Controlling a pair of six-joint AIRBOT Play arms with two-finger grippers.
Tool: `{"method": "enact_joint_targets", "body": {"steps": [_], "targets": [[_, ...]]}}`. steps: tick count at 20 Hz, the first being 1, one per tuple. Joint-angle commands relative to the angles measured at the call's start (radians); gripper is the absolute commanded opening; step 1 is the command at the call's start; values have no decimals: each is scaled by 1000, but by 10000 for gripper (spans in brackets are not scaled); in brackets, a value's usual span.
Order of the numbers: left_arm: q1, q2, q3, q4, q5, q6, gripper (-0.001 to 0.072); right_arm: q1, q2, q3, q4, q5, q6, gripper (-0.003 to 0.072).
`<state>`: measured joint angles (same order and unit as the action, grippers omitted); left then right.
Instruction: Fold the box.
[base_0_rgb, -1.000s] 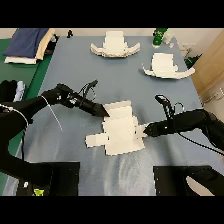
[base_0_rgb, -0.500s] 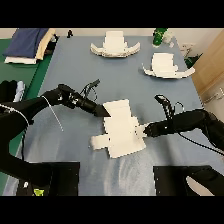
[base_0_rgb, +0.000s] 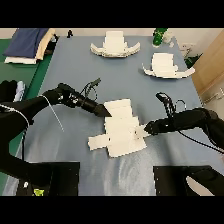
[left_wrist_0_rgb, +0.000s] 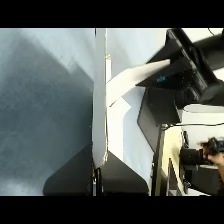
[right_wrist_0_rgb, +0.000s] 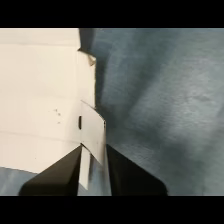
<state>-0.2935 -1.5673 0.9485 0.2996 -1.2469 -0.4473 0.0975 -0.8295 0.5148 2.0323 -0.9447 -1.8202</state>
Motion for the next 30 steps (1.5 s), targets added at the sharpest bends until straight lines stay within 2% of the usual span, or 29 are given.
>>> {"method": "enact_joint_targets", "body": {"steps": [1, 2, 4, 6, 8, 11, 14, 17, 20, 21, 23, 26, 27, 28, 30], "targets": [[-7, 23, 15, -20, -24, 148, 12, -1, 0, 55, -335, 24, 222, 431], [-18, 41, 15, -23, -23, 200, 12, -1, 0, 71, -452, 21, 320, 431], [-49, 74, 15, -23, -9, 307, 11, -1, 0, 96, -564, 21, 417, 431], [-89, 102, 15, -23, 16, 398, 10, -1, 2, 132, -532, 21, 418, 426], [-135, 141, 14, -22, 70, 460, 9, -1, 2, 177, -517, 25, 459, 356], [-196, 201, 14, 1, 183, 512, 9, -1, 2, 240, -512, 39, 486, 357], [-254, 256, 12, 79, 218, 516, 8, -1, 2, 288, -502, 39, 486, 357], [-302, 347, -82, 77, 346, 553, 7, -1, 2, 290, -502, 34, 488, 357], [-364, 476, -257, 20, 612, 674, 8, 0, 2, 290, -498, 35, 493, 354], [-378, 504, -302, 19, 668, 694, 10, 0, 2, 290, -498, 37, 496, 354], [-386, 522, -356, 8, 668, 669, 13, 0, 2, 290, -493, 42, 495, 354], [-386, 504, -373, 12, 617, 565, 14, 0, 2, 290, -483, 48, 495, 354], [-386, 496, -373, 16, 596, 558, 14, 0, 2, 290, -483, 48, 495, 334], [-386, 488, -373, 15, 578, 558, 14, 0, 2, 290, -481, 48, 495, 281], [-386, 475, -373, 16, 566, 558, 14, 0, 2, 290, -481, 47, 495, 281]]}}
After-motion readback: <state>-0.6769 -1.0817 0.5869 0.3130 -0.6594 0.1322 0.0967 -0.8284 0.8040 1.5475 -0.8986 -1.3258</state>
